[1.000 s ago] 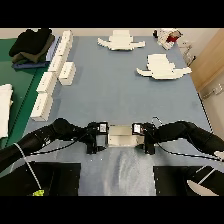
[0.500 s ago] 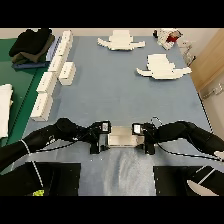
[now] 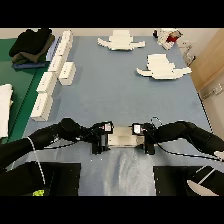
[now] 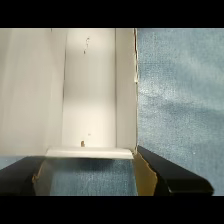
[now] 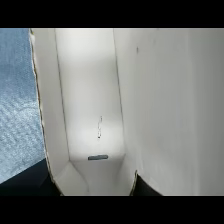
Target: Fold the box.
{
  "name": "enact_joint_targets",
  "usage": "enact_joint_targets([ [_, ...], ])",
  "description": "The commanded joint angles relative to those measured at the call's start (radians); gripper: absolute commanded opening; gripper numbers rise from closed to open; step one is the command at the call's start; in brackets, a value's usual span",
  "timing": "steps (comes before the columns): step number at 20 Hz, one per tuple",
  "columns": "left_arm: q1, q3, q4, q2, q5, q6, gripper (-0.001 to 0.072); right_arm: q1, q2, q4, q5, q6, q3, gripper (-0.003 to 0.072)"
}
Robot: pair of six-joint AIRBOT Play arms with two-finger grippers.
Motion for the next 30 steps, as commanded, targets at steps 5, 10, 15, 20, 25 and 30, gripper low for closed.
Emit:
enact_joint_targets([
  [5,-0.016,0.025,0.029,-0.034,0.002,-0.031,0.07,0.0,0.0,0.0,0.0,0.001,0.001,0.0499],
  [10,-0.017,0.03,0.04,-0.039,-0.006,-0.038,0.0411,0.0,0.0,0.0,0.0,0.001,0.001,0.0499],
  [15,-0.016,0.03,0.042,-0.038,-0.009,-0.039,0.0415,0.0,0.0,0.0,0.0,0.001,0.001,0.0499],
  [20,-0.016,0.03,0.041,-0.038,-0.006,-0.038,0.0414,0.0,0.0,0.0,0.0,0.001,0.001,0.0499],
  [25,-0.016,0.03,0.041,-0.038,-0.007,-0.038,0.0414,0.0,0.0,0.0,0.0,0.001,0.001,0.0499],
  [30,-0.016,0.03,0.041,-0.038,-0.007,-0.038,0.0414,0.0,0.0,0.0,0.001,0.001,0.001,0.0499],
])
